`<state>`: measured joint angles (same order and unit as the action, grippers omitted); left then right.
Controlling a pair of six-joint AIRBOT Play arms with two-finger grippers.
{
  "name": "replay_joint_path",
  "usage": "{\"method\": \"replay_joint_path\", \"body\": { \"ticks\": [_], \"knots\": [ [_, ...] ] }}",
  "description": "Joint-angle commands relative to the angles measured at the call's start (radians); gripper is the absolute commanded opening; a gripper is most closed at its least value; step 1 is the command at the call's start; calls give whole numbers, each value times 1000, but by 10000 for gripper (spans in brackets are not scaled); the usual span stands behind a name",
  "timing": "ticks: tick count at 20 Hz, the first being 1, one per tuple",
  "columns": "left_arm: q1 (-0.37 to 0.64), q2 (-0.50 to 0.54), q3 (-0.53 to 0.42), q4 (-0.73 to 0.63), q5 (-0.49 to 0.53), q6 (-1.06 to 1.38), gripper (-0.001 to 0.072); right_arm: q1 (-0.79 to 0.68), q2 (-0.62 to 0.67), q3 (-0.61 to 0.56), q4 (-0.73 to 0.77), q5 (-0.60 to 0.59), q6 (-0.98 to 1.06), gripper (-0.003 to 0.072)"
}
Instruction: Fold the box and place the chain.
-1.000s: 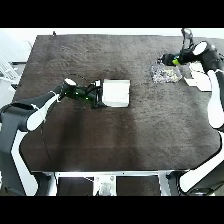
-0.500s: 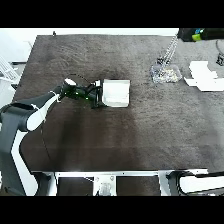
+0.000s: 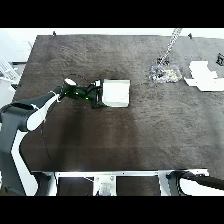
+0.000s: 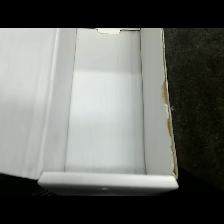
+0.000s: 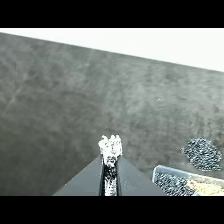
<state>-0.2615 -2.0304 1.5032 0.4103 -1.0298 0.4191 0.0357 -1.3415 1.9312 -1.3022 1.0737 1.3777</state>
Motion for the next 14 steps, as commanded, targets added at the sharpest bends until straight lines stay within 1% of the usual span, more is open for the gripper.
{"method": "replay_joint_path", "body": {
  "ticks": [1,7,11,14],
  "knots": [
    [0,1,0,0,0,0,240,55,16,-1,0,92,-2,18],
    [0,1,0,0,0,0,239,152,16,-11,0,174,-2,19],
    [0,1,0,0,0,0,239,202,16,-45,1,179,-1,19],
    [0,1,0,0,0,0,239,247,16,-97,4,182,10,19]
  ]
}}
